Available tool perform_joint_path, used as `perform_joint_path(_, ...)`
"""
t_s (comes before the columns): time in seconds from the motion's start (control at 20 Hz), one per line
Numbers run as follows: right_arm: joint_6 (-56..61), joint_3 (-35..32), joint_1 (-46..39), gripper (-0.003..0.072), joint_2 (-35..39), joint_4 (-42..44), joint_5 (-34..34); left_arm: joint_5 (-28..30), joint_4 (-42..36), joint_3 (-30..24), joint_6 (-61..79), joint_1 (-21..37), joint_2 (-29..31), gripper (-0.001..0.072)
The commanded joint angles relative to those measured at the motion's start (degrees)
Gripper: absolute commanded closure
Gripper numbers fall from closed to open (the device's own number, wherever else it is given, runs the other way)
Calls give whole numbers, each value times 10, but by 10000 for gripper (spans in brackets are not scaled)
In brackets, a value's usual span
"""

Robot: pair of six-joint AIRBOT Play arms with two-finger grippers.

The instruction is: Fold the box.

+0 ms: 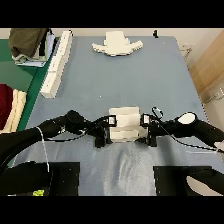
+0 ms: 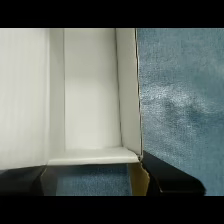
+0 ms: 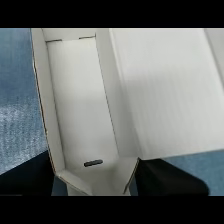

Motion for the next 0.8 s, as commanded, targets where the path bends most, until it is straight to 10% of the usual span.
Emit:
perform_joint_path(0.0,38,1,-3,-34,26,-7,-2,-1,1,0,1,0,0,187)
perform_joint_path(0.75,90,0,-4,-34,45,-77,14,-1,1,0,1,0,0,187)
